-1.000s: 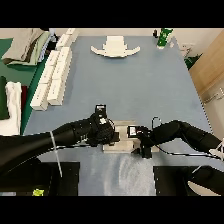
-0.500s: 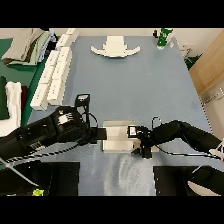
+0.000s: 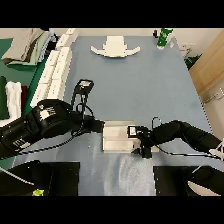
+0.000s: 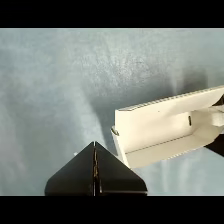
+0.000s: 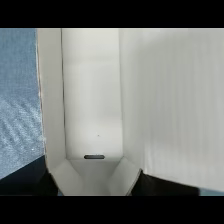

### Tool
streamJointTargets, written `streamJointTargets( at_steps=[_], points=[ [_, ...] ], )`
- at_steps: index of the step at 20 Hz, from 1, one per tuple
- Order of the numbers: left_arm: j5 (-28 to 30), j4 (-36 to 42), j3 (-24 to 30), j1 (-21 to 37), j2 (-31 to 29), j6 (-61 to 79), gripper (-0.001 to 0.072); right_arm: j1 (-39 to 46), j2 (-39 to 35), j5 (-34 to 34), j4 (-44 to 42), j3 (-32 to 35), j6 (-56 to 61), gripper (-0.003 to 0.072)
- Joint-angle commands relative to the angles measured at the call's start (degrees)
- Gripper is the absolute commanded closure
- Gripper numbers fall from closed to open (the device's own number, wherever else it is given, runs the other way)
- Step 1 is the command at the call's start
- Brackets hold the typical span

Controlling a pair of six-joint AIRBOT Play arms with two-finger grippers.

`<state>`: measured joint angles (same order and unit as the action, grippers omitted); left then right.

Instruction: Fold the box.

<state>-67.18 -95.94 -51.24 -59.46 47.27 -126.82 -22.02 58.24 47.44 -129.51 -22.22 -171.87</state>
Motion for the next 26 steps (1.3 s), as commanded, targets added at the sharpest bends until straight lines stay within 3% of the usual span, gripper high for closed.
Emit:
streamJointTargets(
  at_steps=[1,3,6,8,11,15,23,26],
  points=[
    [1.7,6.1,1.3,7.5,-2.0,20.7,0.0695,0.0,0.0,0.0,0.1,0.0,0.0,0.0181],
    [2.7,14.5,5.4,16.8,-5.5,41.0,0.0696,0.0,0.0,0.0,0.1,0.0,0.0,0.0182],
    [2.6,34.5,14.3,31.9,-9.9,81.3,0.0687,0.0,0.0,0.0,0.1,0.0,0.0,0.0181],
    [3.3,48.1,20.0,38.4,-10.2,97.7,0.0016,0.0,0.0,0.0,0.1,0.0,0.0,0.0181],
    [7.3,57.9,26.4,39.6,-7.9,109.5,0.0015,0.0,0.0,0.0,0.1,0.0,0.0,0.0181],
    [15.1,58.7,31.1,35.3,-4.2,126.5,0.0015,0.0,0.0,0.0,0.1,0.0,0.0,0.0181],
    [26.4,59.3,32.2,24.3,4.3,129.8,0.0015,0.0,0.0,0.0,0.1,0.0,0.0,0.0181],
    [29.3,64.7,32.1,22.4,6.8,129.8,0.0015,0.0,0.0,0.0,0.1,0.0,0.0,0.0181]
  ],
)
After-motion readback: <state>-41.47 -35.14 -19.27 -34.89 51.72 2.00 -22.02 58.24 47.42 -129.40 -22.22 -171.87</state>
